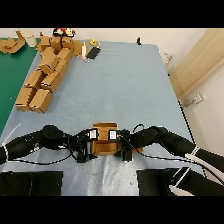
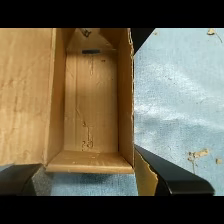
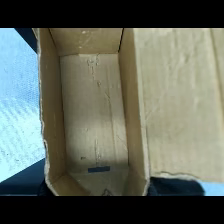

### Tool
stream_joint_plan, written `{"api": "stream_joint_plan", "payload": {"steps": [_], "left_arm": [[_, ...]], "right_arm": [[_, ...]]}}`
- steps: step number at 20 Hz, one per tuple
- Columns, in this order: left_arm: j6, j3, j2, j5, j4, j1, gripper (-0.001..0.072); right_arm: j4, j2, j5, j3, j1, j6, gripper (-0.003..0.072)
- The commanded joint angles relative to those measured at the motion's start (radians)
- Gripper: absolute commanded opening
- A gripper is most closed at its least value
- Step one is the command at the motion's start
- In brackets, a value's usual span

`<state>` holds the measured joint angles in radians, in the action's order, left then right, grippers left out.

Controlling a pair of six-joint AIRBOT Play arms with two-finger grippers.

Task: Fold the box.

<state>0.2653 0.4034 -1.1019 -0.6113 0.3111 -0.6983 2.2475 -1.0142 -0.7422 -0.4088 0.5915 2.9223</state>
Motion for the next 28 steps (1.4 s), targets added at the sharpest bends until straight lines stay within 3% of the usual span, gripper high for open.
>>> {"api": "stream_joint_plan", "payload": {"steps": [1, 2, 28], "left_arm": [[-0.005, 0.002, -0.002, 0.004, 0.004, -0.001, 0.0681], [-0.005, 0.002, -0.002, 0.004, 0.004, -0.001, 0.0594], [-0.011, 0.002, -0.002, 0.010, 0.003, 0.000, 0.0598]], "right_arm": [[0.000, -0.001, 0.000, 0.001, 0.000, 0.000, 0.0537], [0.000, -0.001, 0.000, 0.001, 0.000, 0.000, 0.0537], [0.000, -0.001, 0.000, 0.001, 0.000, 0.000, 0.0537]]}}
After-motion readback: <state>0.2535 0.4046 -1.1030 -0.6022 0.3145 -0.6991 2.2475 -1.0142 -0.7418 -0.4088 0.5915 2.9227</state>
